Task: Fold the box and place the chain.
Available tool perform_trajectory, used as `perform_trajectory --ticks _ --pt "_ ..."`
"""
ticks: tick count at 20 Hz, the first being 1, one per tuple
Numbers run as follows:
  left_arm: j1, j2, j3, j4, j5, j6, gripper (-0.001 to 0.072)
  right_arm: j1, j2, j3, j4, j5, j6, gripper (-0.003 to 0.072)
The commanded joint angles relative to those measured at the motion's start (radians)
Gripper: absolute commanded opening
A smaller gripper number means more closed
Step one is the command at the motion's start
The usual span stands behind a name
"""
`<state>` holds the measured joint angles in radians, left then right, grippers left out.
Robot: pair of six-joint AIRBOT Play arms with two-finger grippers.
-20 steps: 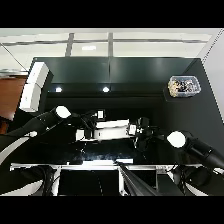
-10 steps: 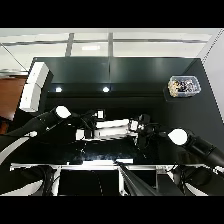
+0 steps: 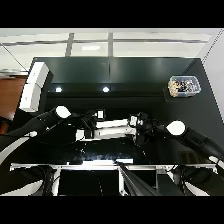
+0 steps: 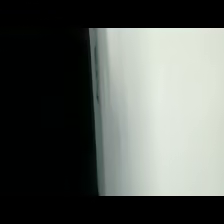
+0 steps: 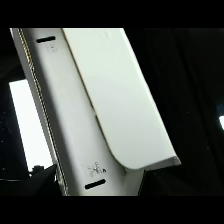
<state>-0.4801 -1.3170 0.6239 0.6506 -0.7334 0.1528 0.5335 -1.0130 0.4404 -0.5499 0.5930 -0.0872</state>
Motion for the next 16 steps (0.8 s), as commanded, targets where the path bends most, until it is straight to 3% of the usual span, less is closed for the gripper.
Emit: perform_trajectory --ticks 1,16 --pt "0.0 -0.001 0.0 0.0 0.001 0.0 0.0034 -0.013 -0.042 0.009 0.113 0.118 -0.12 0.0717" --pt "0.0 -0.001 0.0 0.0 -0.004 -0.003 0.0034 -0.012 -0.145 0.008 0.081 0.121 -0.183 0.0716"
